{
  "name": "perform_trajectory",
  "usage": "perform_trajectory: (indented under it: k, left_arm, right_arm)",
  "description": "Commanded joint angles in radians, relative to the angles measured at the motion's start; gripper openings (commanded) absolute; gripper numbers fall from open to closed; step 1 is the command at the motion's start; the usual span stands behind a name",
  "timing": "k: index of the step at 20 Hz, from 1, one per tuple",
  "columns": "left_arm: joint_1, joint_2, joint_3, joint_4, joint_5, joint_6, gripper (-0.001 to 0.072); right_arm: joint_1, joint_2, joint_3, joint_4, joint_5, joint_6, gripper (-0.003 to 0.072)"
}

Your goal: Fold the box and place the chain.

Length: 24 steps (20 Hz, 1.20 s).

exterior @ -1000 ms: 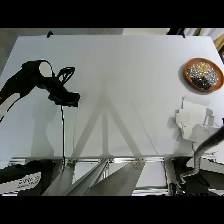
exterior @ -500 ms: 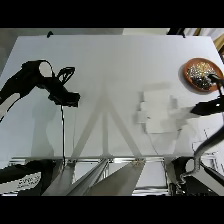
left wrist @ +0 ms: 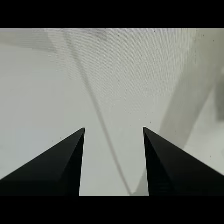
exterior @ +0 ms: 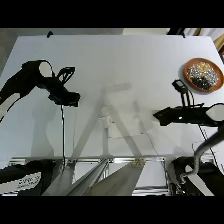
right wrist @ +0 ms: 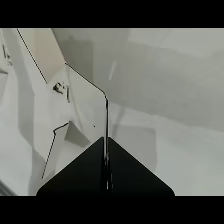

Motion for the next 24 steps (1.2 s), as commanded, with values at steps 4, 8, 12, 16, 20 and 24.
perform_trajectory:
  k: [4, 8, 12, 16, 20, 24]
  left_arm:
    - [0.000, 0.000, 0.000, -0.034, 0.054, 0.000, 0.0415]
    - [0.001, 0.000, 0.000, -0.044, 0.098, 0.166, 0.0484]
    - [0.009, 0.001, 0.000, -0.050, 0.050, 0.350, 0.0687]
    - [0.009, 0.000, 0.000, -0.194, 0.029, 0.513, 0.0684]
    - [0.014, 0.000, -0.032, -0.371, 0.068, 0.723, 0.0675]
    - [0.132, 0.001, -0.167, -0.618, 0.050, 0.937, 0.0674]
  right_arm:
    - [0.268, 0.021, -0.034, 0.002, -0.230, 0.123, 0.0019]
    - [0.275, 0.021, -0.034, -0.006, -0.231, 0.124, 0.0019]
    - [0.275, 0.021, -0.034, -0.006, -0.228, 0.124, 0.0019]
    - [0.275, 0.021, -0.034, -0.006, -0.228, 0.124, 0.0020]
    - [0.275, 0.021, -0.034, -0.013, -0.232, 0.123, 0.0020]
    - [0.275, 0.021, -0.034, -0.044, -0.232, 0.123, 0.0020]
